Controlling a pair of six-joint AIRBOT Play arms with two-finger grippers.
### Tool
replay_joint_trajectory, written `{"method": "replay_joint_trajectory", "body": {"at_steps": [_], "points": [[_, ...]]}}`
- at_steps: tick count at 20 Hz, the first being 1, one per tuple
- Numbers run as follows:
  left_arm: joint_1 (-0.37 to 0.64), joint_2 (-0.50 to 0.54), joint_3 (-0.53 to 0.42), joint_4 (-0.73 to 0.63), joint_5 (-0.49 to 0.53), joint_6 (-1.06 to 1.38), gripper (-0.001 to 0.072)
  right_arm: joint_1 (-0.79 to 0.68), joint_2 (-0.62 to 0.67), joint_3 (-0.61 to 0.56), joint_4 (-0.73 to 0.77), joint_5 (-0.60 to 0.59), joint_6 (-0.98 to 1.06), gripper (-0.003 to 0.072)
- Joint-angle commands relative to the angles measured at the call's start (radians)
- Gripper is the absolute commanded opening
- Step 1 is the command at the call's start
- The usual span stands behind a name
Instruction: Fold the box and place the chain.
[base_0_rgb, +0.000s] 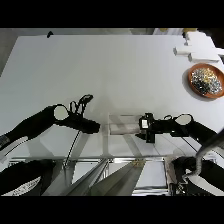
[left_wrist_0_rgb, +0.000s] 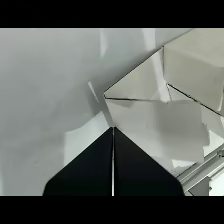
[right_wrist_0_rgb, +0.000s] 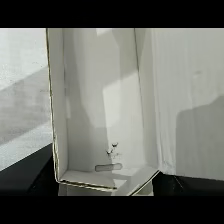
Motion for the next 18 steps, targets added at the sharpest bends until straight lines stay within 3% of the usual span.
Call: {"method": "replay_joint_trajectory", "body": {"at_steps": [1, 3, 9, 18], "points": [[-0.029, 0.023, 0.004, -0.064, 0.016, 0.018, 0.0019, 0.0, 0.0, 0.0, 0.003, -0.002, 0.002, 0.0296], [-0.031, 0.055, 0.008, -0.064, 0.02, 0.018, 0.0112, 0.0, 0.0, 0.0, 0.004, -0.002, 0.002, 0.0296], [-0.032, 0.082, 0.009, -0.057, 0.021, 0.019, 0.0112, 0.0, 0.003, 0.0, -0.002, -0.001, 0.002, 0.0296], [0.053, 0.114, 0.002, 0.187, -0.028, -0.15, 0.0107, 0.0, 0.003, 0.0, -0.003, 0.0, 0.002, 0.0296]]}}
